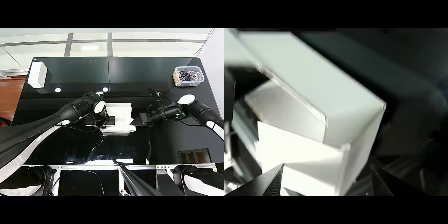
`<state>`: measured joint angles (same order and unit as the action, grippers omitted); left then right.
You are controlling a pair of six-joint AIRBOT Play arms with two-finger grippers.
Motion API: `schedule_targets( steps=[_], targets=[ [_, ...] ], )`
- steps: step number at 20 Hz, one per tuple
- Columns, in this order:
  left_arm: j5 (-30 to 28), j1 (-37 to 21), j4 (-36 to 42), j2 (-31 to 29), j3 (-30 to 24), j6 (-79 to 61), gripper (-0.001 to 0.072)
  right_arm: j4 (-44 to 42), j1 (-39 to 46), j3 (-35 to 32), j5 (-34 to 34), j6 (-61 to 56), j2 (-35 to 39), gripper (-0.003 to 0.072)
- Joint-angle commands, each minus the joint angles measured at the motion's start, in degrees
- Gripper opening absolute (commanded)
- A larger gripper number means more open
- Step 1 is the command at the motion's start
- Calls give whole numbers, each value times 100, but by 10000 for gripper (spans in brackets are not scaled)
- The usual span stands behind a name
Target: Fold the box and place the chain.
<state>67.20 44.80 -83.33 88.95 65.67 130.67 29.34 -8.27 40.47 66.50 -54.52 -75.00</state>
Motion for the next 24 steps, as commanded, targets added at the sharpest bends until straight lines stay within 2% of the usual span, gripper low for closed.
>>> schedule_targets(
  steps=[1, 2, 3, 12, 17, 24],
  targets=[
    [9, -13, -13, 0, -2, -2, 28, 498, -542, 308, -481, -1012, -2, 614],
    [35, -13, -17, 2, -2, -2, 28, 715, -686, 396, -505, -1246, -2, 526],
    [37, -13, -15, 0, -2, -2, 28, 927, -793, 468, -525, -1447, -2, 485],
    [90, -17, -13, 0, -2, -20, 28, 2476, -1784, 1049, -1139, -3742, -4, 486],
    [83, -13, 2, 0, -2, -20, 29, 3228, -2214, 1252, -1163, -4535, -17, 486],
    [85, -13, 2, 0, -2, -20, 28, 3875, -2490, 1263, -1056, -5023, -138, 486]
  ],
)
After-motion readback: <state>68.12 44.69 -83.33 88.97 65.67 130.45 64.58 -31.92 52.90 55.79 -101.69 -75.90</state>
